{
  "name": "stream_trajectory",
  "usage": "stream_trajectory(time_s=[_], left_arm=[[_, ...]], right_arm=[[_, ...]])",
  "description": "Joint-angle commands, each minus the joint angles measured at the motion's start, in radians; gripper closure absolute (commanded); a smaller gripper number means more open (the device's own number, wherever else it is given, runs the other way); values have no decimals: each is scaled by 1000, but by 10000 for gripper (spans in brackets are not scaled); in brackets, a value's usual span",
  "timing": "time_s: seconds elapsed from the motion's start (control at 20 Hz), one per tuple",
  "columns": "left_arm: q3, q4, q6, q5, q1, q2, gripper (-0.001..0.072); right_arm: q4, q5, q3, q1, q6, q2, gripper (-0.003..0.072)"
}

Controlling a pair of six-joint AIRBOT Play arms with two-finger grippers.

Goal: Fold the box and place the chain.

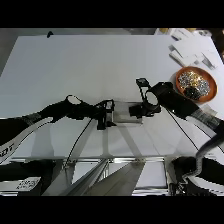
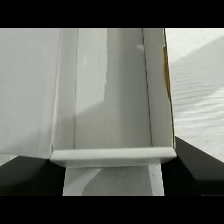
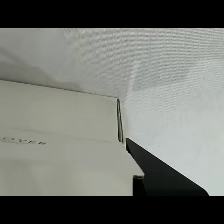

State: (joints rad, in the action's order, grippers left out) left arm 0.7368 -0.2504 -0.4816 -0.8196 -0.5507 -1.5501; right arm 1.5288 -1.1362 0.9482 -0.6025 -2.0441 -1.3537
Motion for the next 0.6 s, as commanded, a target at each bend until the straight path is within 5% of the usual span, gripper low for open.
stream_trajectory(time_s=[0.0,0.35,0.55], left_arm=[[0,0,0,-1,0,0,502],[0,0,-1,0,0,0,502],[0,0,-1,0,0,0,502]], right_arm=[[-8,-20,9,-6,-54,-31,439],[-6,32,-42,-22,-81,-33,469],[-7,76,-51,-28,-80,-35,550]])
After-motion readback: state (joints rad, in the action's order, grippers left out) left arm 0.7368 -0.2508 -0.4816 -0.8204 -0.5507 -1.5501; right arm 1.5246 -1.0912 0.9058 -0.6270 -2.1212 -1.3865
